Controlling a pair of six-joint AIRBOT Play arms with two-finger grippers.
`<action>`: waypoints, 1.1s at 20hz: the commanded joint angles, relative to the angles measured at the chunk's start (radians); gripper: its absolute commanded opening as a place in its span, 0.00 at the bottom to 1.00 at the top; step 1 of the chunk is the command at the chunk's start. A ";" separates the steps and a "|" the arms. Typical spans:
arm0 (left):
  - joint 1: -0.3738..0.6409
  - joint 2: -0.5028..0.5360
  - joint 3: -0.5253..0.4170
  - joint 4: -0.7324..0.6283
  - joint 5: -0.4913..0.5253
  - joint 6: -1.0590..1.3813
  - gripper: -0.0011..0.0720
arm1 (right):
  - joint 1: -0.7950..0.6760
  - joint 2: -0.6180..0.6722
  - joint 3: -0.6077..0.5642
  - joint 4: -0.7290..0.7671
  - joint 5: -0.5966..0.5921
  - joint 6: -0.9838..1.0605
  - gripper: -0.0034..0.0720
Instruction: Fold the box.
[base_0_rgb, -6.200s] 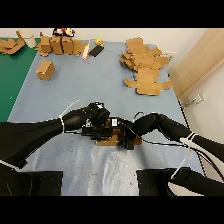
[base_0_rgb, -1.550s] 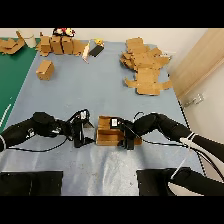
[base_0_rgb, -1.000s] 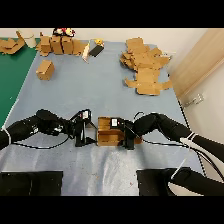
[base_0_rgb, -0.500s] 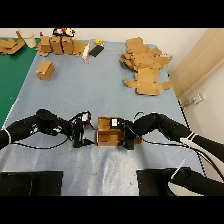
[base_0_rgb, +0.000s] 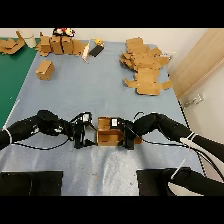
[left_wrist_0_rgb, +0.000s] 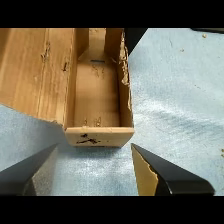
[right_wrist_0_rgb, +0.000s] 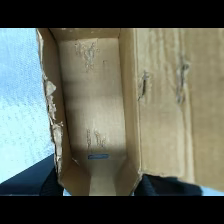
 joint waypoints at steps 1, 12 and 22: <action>-0.025 -0.001 0.000 -0.005 0.019 -0.002 0.98 | 0.000 0.000 0.000 0.000 0.000 0.000 0.71; -0.082 -0.018 0.008 -0.005 0.087 -0.011 0.98 | 0.000 0.000 0.000 0.000 0.001 0.000 0.71; -0.120 -0.031 0.014 -0.005 0.110 -0.011 0.98 | 0.000 0.000 0.000 0.000 0.000 0.000 0.71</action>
